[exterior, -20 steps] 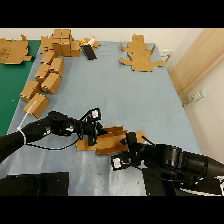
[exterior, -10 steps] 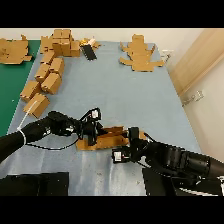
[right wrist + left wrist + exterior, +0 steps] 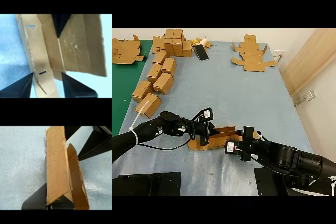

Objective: Fold the box.

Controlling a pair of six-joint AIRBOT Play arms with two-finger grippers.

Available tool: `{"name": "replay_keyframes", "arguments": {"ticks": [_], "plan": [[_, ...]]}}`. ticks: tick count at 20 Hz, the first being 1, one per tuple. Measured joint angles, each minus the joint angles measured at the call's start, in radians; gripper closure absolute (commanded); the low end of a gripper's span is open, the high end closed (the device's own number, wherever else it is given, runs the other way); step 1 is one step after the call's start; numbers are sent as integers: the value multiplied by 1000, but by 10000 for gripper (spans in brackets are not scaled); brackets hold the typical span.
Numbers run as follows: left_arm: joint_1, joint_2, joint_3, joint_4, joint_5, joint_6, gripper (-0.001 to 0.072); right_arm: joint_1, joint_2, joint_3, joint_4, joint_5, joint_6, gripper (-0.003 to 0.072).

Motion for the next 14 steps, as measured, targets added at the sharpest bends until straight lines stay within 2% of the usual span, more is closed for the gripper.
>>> {"name": "replay_keyframes", "arguments": {"ticks": [9,11,14], "plan": [[0,0,0,0,0,0,696,-89,4,0,42,7,33,-25],[0,0,0,0,0,0,696,-140,4,0,123,34,-76,-25],[0,0,0,0,0,0,695,-262,1,0,392,56,-393,-25]]}}
